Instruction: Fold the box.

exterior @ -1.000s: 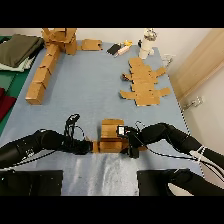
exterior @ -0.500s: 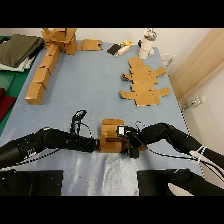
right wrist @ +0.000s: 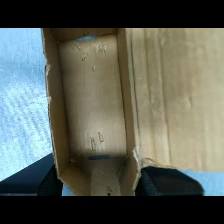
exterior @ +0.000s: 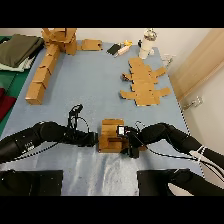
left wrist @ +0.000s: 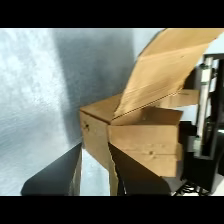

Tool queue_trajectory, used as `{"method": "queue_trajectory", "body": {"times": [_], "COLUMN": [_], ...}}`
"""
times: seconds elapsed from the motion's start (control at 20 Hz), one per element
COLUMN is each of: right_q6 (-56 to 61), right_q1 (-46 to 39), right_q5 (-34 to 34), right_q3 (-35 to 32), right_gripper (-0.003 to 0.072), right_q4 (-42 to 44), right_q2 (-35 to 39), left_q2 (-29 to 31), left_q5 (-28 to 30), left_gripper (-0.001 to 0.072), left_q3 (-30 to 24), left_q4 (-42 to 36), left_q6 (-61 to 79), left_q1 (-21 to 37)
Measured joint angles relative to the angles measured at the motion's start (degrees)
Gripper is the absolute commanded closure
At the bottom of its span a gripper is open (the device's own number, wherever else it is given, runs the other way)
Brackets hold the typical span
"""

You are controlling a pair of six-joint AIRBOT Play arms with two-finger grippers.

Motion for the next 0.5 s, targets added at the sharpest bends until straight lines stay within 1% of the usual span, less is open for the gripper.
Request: {"method": "queue_trajectory", "body": {"times": [0.05,0.25,0.3,0.35,0.4,0.5], "right_q6": [0.0,0.0,0.0,0.0,0.0,0.0], "right_q1": [0.0,0.0,0.0,0.0,0.0,0.0], "right_q5": [0.0,0.0,0.0,0.0,0.0,0.0], "right_q3": [0.0,0.0,0.0,0.0,0.0,0.0], "right_gripper": [0.0189,0.0188,0.0188,0.0189,0.0188,0.0188], "right_q4": [0.0,0.0,0.0,0.0,0.0,0.0], "right_q2": [0.0,0.0,0.0,0.0,0.0,0.0], "left_q2": [0.0,-0.9,-1.2,-1.5,-1.7,-2.0], "left_q5": [-0.4,-2.7,-3.2,-3.5,-3.8,-3.8], "left_gripper": [0.0317,0.0315,0.0239,0.0114,0.0084,0.0084], "left_q3": [0.4,1.2,1.4,1.5,1.5,1.6], "left_q4": [0.0,-0.1,-0.2,-0.3,-0.5,-1.6], "left_q6": [0.1,0.3,0.3,0.4,0.7,2.3], "left_q1": [0.1,0.2,-0.1,-0.4,-0.7,-1.4]}}
